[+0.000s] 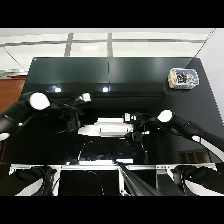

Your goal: Fold the box and place the chain.

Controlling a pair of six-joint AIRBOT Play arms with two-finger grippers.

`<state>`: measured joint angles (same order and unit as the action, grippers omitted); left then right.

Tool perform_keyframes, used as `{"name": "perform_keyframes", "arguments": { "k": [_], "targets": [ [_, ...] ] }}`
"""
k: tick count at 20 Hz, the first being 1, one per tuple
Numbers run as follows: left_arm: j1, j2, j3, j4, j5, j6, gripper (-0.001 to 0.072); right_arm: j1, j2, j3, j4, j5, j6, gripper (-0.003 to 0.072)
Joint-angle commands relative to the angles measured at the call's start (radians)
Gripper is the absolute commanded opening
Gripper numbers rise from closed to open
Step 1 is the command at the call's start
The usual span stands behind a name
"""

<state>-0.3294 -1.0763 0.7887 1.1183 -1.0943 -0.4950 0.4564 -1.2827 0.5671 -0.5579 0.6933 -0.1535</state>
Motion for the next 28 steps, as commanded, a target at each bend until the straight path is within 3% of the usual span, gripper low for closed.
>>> {"name": "perform_keyframes", "arguments": {
  "k": [1,2,4,6,10,11,13,17,21,28],
  "targets": [
    [0.087,0.043,-0.019,-0.078,-0.285,-0.342,0.0246,0.001,-0.001,0.0,0.0,0.001,0.0,0.0481],
    [0.085,0.035,-0.048,-0.166,-0.312,-0.342,0.0033,0.001,-0.001,0.001,0.0,0.001,0.0,0.0481],
    [0.047,0.021,-0.123,-0.372,-0.265,-0.32,0.0028,0.001,-0.001,0.0,0.0,0.0,0.0,0.0482],
    [-0.008,-0.003,-0.182,-0.572,-0.134,-0.296,0.0028,0.001,-0.001,0.0,0.0,0.001,0.0,0.0481],
    [-0.035,-0.047,-0.166,-0.889,0.264,-0.148,0.0028,0.001,-0.001,0.0,0.0,0.001,0.0,0.0481],
    [-0.035,-0.063,-0.145,-0.898,0.323,-0.132,0.0028,0.001,-0.001,0.0,0.0,0.001,0.0,0.0481],
    [-0.034,-0.104,-0.093,-0.777,0.397,-0.13,0.0027,0.001,-0.001,0.0,0.0,0.0,0.0,0.0481],
    [-0.034,-0.197,-0.035,-0.519,0.356,-0.232,0.0027,0.001,-0.001,0.001,0.0,0.0,0.0,0.0482],
    [-0.041,-0.286,-0.035,-0.502,0.245,-0.242,0.0028,0.001,-0.001,0.0,0.0,0.0,0.0,0.0481],
    [-0.027,-0.316,-0.006,-0.499,0.187,-0.242,0.0027,0.001,-0.001,0.0,0.0,0.0,0.0,0.0481]
  ]
}}
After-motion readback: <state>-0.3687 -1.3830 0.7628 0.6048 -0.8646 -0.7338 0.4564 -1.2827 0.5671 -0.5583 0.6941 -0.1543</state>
